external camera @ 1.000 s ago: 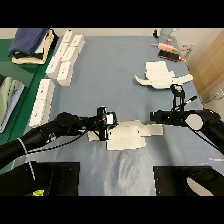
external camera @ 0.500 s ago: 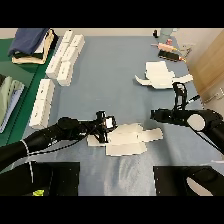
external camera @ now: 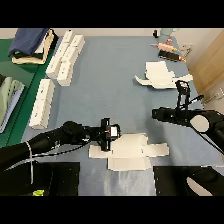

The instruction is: Fold the box.

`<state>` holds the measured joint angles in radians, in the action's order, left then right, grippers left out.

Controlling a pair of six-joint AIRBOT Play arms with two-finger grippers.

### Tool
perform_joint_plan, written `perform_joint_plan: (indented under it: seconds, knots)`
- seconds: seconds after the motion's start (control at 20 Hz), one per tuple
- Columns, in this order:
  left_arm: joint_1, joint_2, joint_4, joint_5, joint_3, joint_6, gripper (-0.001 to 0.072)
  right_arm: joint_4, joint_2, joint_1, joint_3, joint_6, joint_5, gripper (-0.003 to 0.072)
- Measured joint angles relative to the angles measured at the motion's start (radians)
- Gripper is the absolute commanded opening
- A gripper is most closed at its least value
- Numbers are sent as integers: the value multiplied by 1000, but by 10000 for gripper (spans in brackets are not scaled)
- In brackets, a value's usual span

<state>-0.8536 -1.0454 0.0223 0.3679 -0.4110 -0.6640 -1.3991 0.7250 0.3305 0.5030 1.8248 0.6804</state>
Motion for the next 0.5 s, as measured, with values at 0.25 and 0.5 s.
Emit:
perform_joint_plan:
  seconds: [0.25,0.5]
  knots:
    - [-14,47,1,-105,-10,18,16,0,-2,0,0,0,3,2]
    - [29,55,-2,-145,-68,25,16,0,-2,0,0,0,2,3]
